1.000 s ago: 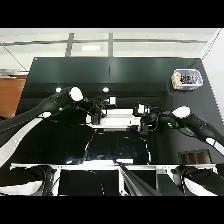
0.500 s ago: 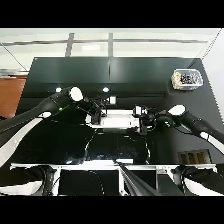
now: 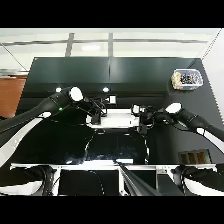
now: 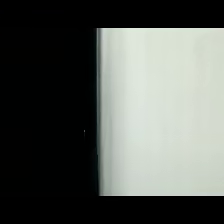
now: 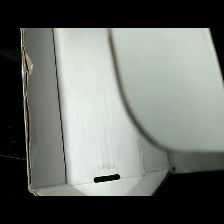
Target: Fold the box and place the chain.
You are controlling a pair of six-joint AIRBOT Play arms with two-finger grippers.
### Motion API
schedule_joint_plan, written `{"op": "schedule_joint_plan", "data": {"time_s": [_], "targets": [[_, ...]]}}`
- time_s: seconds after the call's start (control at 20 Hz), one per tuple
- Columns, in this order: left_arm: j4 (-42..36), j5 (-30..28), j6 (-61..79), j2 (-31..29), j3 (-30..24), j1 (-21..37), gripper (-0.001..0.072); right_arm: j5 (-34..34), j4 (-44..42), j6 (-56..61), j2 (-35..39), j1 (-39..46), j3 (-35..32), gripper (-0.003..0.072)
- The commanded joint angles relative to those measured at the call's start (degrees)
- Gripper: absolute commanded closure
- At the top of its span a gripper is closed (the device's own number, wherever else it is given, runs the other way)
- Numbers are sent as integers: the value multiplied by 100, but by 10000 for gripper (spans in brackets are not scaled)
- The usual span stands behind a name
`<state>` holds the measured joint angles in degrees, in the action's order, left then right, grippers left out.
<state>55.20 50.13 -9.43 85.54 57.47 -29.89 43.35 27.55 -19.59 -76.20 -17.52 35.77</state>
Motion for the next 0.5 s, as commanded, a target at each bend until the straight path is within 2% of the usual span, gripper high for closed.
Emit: {"op": "schedule_joint_plan", "data": {"time_s": [0.0,0.45], "targets": [[2,2,0,0,2,0,682,-181,428,354,-72,-179,66,-25],[0,-13,-2,2,2,0,682,-269,557,444,-83,-256,66,-25]]}}
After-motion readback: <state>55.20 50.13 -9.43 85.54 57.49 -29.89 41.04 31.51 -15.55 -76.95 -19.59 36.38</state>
